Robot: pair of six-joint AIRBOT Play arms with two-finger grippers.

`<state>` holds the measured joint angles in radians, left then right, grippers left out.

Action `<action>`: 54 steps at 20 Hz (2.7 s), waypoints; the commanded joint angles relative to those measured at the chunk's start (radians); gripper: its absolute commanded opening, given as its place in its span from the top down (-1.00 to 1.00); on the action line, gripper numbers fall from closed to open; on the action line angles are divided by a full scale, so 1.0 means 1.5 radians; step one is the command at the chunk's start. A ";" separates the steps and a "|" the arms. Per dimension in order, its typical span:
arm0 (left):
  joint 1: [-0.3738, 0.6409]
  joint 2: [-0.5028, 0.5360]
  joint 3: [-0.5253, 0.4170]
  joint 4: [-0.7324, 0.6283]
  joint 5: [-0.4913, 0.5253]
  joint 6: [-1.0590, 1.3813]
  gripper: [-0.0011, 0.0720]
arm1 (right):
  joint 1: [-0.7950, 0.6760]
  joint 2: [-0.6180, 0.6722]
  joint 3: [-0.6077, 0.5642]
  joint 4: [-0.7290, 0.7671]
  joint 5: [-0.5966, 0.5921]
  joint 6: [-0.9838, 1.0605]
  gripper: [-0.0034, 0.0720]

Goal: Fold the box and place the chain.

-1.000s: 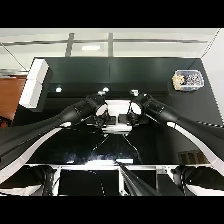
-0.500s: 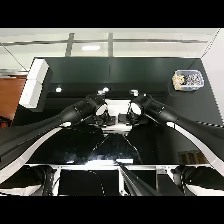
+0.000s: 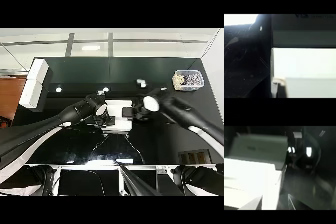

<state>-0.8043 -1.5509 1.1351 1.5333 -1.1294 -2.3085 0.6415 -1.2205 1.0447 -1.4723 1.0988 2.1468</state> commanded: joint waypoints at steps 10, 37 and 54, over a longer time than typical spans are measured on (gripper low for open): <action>0.002 0.000 0.000 0.000 0.016 0.000 0.89 | -0.597 -0.083 0.034 0.066 -0.176 -0.182 -1.00; 0.002 0.000 0.000 0.000 0.014 0.000 0.89 | -0.656 -0.501 0.500 -0.015 -0.031 -0.154 0.76; 0.002 0.000 0.000 -0.001 0.018 0.000 0.89 | -0.659 -0.119 0.500 0.169 0.073 -0.461 0.87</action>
<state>-0.8024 -1.5509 1.1351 1.5326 -1.1030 -2.3085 -0.3668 -1.5074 1.7939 -1.2949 1.1648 1.5852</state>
